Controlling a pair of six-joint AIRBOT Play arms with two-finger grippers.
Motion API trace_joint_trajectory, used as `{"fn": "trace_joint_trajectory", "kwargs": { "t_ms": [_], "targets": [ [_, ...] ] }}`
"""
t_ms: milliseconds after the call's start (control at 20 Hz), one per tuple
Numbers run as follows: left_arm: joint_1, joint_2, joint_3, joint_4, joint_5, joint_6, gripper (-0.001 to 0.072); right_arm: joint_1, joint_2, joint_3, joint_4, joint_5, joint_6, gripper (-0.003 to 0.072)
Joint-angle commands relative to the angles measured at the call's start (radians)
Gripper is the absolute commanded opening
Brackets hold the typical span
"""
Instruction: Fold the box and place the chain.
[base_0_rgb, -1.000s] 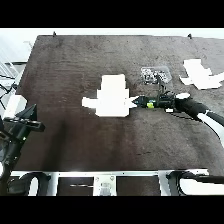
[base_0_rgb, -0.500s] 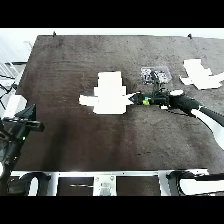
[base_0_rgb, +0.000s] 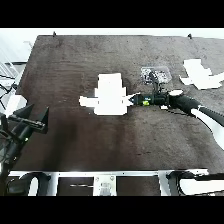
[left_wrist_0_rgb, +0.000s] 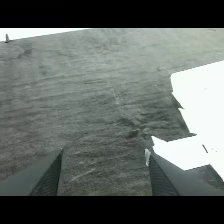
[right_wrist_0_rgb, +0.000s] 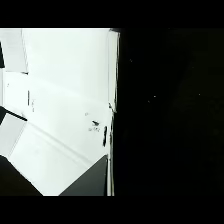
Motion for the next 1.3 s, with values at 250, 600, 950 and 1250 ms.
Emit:
{"fn": "trace_joint_trajectory", "kwargs": {
  "t_ms": [250,600,950,1250],
  "targets": [
    [-0.001,-0.484,0.273,-0.001,-0.233,0.010,0.0622,0.009,0.043,-0.092,0.225,-0.031,-0.216,0.0008],
    [-0.001,-1.034,0.639,-0.004,-0.592,-0.006,0.0622,0.023,0.043,-0.181,0.401,-0.090,-0.392,0.0008],
    [-0.103,-1.401,1.064,0.113,-0.727,-0.157,0.0623,0.030,0.043,-0.186,0.439,-0.087,-0.530,0.0008],
    [-0.225,-1.633,1.340,0.194,-0.733,-0.248,0.0624,0.032,0.043,-0.186,0.452,-0.088,-0.541,0.0009]
  ]
}}
